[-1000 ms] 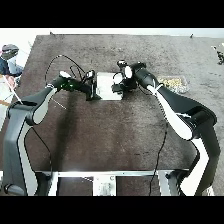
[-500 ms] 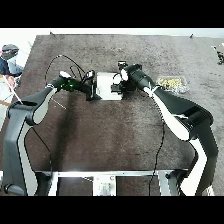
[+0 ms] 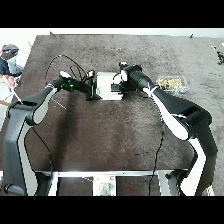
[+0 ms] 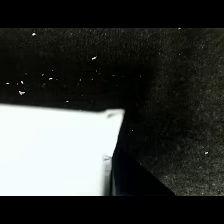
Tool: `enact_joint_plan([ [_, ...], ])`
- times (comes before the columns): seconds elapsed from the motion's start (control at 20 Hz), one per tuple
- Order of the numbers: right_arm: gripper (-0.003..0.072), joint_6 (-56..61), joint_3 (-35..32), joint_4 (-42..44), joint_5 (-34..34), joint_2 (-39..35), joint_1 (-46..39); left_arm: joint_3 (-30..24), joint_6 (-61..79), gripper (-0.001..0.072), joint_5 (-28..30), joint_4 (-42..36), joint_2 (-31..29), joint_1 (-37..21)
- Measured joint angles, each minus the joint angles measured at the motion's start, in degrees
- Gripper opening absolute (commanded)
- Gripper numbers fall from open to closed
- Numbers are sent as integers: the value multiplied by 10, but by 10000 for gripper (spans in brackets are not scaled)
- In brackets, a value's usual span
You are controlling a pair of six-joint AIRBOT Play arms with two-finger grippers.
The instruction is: Fold the box and place the chain.
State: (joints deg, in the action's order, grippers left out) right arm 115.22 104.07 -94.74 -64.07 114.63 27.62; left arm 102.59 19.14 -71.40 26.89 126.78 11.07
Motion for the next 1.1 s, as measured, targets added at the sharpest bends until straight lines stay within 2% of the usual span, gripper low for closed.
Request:
enact_joint_plan([
  [0.15, 38, 0, 0, 0, 0, 1, 0, 0, 0, 240, 0, 0, 0, 0],
  [0.2, 82, 0, 0, 0, 0, 1, 0, 0, 0, 240, 0, 0, 0, 0],
  [0.25, 287, -1, 0, -1, 0, 1, 0, 0, 2, 240, 0, 0, 0, 0],
  [0.3, 327, -2, 0, -1, 0, 2, 0, 0, 3, 240, -1, 1, 0, 0],
  [0.45, 329, 2, 0, -1, 6, -5, 0, 0, 3, 239, -1, 1, 0, 0],
  [0.55, 369, 3, 0, 0, 6, -10, 0, 0, 3, 240, -1, 1, 0, 0],
  [1.05, 333, -3, 0, 9, 2, -5, 0, 0, 1, 239, 0, 1, 0, 0],
  [1.1, 200, -7, 0, 9, 2, -2, 0, 0, 1, 240, 0, 1, 0, 0],
])
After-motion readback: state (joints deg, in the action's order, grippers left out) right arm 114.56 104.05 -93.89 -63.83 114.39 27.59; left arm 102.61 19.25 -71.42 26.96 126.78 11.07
